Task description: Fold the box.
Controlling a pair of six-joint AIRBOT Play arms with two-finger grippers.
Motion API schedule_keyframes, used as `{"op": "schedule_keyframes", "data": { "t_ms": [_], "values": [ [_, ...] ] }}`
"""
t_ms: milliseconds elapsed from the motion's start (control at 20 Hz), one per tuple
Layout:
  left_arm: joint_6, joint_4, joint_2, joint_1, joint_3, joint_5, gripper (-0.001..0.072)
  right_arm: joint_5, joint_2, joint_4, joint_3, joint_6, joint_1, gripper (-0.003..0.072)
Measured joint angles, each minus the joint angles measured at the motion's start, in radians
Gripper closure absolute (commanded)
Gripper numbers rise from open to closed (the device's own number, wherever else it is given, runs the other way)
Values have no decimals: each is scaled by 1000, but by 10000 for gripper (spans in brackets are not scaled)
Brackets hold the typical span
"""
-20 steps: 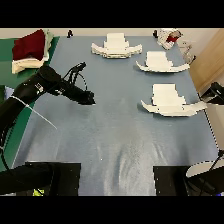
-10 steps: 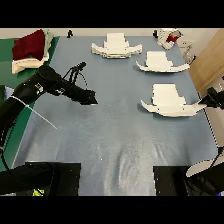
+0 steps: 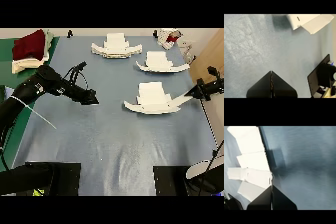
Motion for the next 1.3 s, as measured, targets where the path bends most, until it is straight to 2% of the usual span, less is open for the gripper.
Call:
{"op": "schedule_keyframes", "data": {
  "t_ms": [200,550,600,650,700,900,950,1300],
  "values": [
    [11,0,41,5,-23,-40,698,118,189,30,-195,31,123,686],
    [22,11,248,30,-205,-93,697,312,623,36,-731,62,280,683],
    [23,11,273,32,-229,-94,697,340,673,35,-792,70,291,636],
    [26,11,289,34,-245,-95,697,365,718,29,-845,80,301,427],
    [26,12,301,36,-257,-97,697,385,751,27,-883,90,307,340],
    [29,11,326,37,-282,-94,696,417,798,11,-954,118,319,354],
    [29,11,328,37,-284,-95,696,417,791,6,-958,121,322,410],
    [29,2,334,37,-290,-117,696,301,598,5,-882,71,325,425]
  ]
}}
